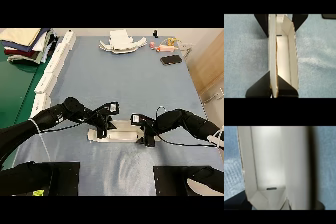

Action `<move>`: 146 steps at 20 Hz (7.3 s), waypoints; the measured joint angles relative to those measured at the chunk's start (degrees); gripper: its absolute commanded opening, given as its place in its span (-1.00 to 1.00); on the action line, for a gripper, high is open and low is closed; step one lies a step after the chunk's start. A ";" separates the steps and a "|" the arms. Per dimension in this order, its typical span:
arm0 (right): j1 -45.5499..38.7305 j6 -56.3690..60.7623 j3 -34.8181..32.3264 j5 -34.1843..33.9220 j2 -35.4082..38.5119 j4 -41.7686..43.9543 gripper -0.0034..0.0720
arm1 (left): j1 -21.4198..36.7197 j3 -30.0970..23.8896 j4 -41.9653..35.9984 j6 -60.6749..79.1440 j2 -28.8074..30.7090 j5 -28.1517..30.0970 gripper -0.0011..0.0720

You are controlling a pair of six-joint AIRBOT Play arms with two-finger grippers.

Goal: Fold the box.

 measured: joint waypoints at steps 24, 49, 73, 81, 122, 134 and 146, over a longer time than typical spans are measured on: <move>-0.02 0.02 0.00 0.33 -0.17 -1.40 0.68 | 0.00 -0.02 -0.02 0.00 0.00 -0.02 -0.93; 0.02 0.04 0.00 0.33 -0.17 -1.51 0.68 | 6.36 0.04 13.53 -28.96 10.36 -9.90 -0.91; 0.02 0.04 0.00 0.33 -0.17 -1.66 0.68 | 7.72 8.63 -4.04 -62.20 -9.86 -6.47 -0.94; 0.02 0.00 0.00 0.33 -0.17 -1.70 0.68 | 7.65 8.68 -2.97 -63.87 -14.60 -12.04 -0.94; 0.02 0.04 0.00 0.33 -0.17 -1.66 0.68 | -3.26 -7.67 22.71 -28.17 10.69 -2.29 0.46; 0.02 0.04 0.00 0.33 -0.17 -1.66 0.68 | -7.43 -7.87 17.62 -22.75 8.17 4.94 -0.49; 0.02 0.00 0.00 0.33 -0.17 -1.70 0.68 | -8.98 -7.87 10.14 -16.37 7.17 10.16 0.23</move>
